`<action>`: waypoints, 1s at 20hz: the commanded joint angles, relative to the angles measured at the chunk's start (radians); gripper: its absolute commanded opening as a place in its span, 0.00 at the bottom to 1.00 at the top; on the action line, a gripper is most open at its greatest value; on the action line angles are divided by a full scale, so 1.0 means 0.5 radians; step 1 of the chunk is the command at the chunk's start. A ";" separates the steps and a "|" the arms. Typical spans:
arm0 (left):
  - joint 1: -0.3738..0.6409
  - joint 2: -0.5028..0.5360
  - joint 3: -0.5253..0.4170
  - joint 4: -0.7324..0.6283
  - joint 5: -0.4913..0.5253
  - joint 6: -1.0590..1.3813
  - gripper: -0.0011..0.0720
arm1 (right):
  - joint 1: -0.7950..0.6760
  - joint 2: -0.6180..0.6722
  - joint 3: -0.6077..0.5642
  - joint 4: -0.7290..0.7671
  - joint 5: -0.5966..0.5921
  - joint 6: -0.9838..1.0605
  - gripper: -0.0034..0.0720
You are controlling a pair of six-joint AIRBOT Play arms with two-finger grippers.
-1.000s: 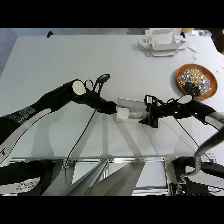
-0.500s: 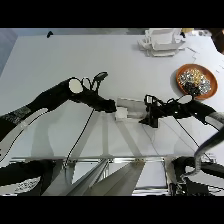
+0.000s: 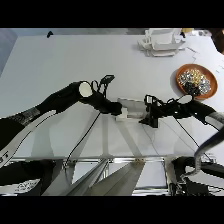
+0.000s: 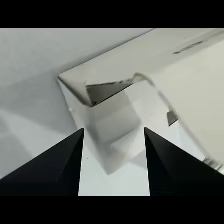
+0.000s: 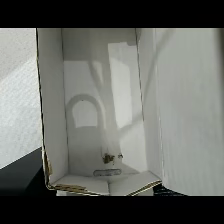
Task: Fold the box and place the chain.
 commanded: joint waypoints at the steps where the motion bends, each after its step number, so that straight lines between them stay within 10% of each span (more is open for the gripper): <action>1: -0.101 -0.059 0.114 0.198 0.000 -0.256 0.59 | 0.002 -0.001 0.001 0.000 0.000 0.000 0.59; 20: -0.231 -0.094 0.251 0.758 -0.137 -0.939 0.58 | 0.002 0.000 0.001 0.001 0.000 0.000 0.59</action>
